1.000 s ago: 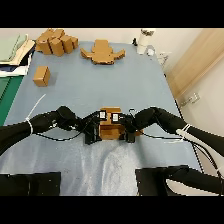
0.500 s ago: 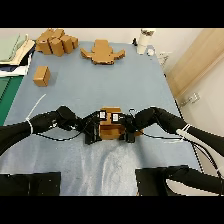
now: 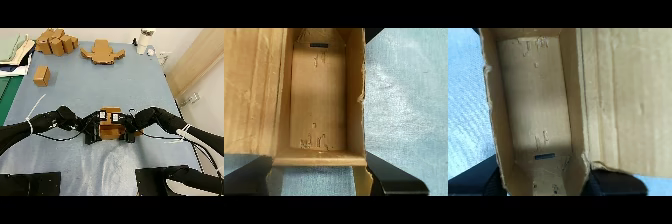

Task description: Fold the box.

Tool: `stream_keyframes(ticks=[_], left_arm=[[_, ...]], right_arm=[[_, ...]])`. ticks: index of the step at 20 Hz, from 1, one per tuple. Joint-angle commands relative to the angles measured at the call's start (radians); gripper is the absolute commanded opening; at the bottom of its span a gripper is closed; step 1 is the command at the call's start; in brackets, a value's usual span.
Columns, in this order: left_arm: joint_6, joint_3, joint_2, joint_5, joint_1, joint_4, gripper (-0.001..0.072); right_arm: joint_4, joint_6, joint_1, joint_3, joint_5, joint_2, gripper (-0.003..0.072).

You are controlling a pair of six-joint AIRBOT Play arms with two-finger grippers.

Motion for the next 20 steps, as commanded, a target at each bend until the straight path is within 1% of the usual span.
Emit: stream_keyframes(ticks=[1,2,3,5,7,10,12,14,17,20], left_arm=[[0.001,0.000,0.000,0.000,-0.001,0.000,0.0468],[0.001,0.000,0.000,0.000,-0.001,0.000,0.0468],[0.001,0.000,0.000,0.000,-0.001,0.000,0.0468],[0.001,0.000,0.000,0.000,0.000,0.000,0.0468],[0.001,0.000,0.000,0.000,-0.001,0.000,0.0468],[0.001,0.000,0.000,0.000,-0.001,0.000,0.0468],[0.001,0.000,0.000,0.000,-0.001,0.000,0.0468],[0.001,0.000,0.000,0.000,-0.001,0.000,0.0468],[0.001,0.000,0.000,0.000,-0.001,0.000,0.0468],[0.001,0.000,0.000,0.000,-0.001,0.000,0.0468]], right_arm=[[-0.011,0.000,0.000,0.000,0.000,0.001,0.0505],[-0.007,0.000,0.000,0.000,-0.007,0.001,0.0533],[-0.013,0.000,0.000,0.000,-0.023,0.002,0.0715],[-0.018,0.076,-0.008,0.000,-0.033,0.011,0.0715],[-0.053,0.173,-0.026,0.011,-0.031,0.022,0.0715],[-0.114,0.223,-0.051,0.016,-0.042,0.060,0.0715],[-0.179,0.240,-0.051,0.015,-0.053,0.097,0.0713],[-0.255,0.309,-0.051,0.016,-0.055,0.142,0.0709],[-0.284,0.517,-0.051,0.019,-0.095,0.227,0.0708],[-0.243,0.764,-0.050,0.020,-0.148,0.309,0.0708]])
